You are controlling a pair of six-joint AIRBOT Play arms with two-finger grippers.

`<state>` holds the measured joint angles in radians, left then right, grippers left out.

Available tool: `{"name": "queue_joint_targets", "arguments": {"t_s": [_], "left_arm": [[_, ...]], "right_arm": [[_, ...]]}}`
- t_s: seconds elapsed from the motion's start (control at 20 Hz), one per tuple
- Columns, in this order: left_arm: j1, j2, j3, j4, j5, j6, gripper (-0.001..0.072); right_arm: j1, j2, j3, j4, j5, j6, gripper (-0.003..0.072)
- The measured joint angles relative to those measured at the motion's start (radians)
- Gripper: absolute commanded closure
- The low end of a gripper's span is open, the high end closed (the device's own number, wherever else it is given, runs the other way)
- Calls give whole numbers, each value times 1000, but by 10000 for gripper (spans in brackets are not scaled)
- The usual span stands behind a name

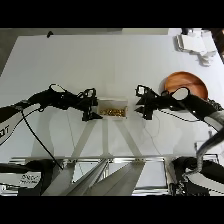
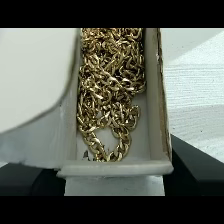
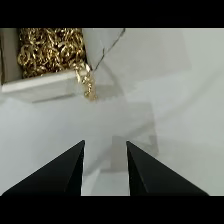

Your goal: Fold the box and place the chain.

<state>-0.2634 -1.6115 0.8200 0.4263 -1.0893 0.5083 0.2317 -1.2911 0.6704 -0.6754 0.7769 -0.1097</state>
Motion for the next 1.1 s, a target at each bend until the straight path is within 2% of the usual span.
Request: {"name": "queue_joint_targets", "arguments": {"t_s": [0.15,0.35,0.4,0.5,0.55,0.8,1.1], "left_arm": [[0,0,0,0,0,0,335],[0,0,0,0,0,0,335],[0,0,0,0,0,0,335],[0,0,0,0,0,0,335],[0,0,0,0,0,-1,335],[0,0,0,0,0,0,335],[0,0,0,0,-1,0,335]], "right_arm": [[-4,-50,-4,116,12,-153,383],[17,-84,-5,199,43,-309,385],[24,-87,-6,222,45,-332,407],[32,-92,-6,250,47,-362,633],[35,-93,-6,260,46,-367,673],[40,-92,-6,267,45,-388,678],[42,-24,-6,146,51,-266,678]]}}
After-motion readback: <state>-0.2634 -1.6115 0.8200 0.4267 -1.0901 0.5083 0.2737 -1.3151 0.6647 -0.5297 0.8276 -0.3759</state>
